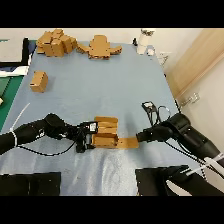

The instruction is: Fold the box.

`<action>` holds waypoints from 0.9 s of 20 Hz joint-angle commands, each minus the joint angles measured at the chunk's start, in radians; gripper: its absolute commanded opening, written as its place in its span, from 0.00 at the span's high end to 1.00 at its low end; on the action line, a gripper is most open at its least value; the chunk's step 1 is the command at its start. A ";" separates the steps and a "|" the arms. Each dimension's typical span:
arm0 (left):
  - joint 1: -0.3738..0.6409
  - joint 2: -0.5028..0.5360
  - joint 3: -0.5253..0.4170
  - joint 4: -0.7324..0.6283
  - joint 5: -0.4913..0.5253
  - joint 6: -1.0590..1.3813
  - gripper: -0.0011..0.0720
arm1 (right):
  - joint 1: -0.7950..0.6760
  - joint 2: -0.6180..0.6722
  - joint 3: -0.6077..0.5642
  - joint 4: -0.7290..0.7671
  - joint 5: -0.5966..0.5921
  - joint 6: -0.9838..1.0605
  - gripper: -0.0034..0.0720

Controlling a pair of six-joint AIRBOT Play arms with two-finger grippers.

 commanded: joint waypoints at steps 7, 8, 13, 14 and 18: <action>0.000 0.000 0.001 0.000 0.003 0.000 0.16 | -0.019 -0.094 -0.058 0.398 0.145 -0.118 0.95; 0.000 0.000 0.001 -0.003 0.003 0.000 0.16 | -0.019 -0.094 -0.058 0.399 0.144 -0.118 0.95; 0.001 0.000 0.001 -0.026 0.004 0.000 0.16 | -0.019 -0.100 -0.058 0.407 0.161 -0.120 0.95; 0.001 0.000 0.001 -0.047 0.010 0.000 0.16 | -0.019 -0.102 -0.058 0.415 0.166 -0.130 0.95; 0.001 0.000 0.002 -0.072 0.010 0.000 0.16 | -0.019 -0.106 -0.057 0.431 0.187 -0.153 0.95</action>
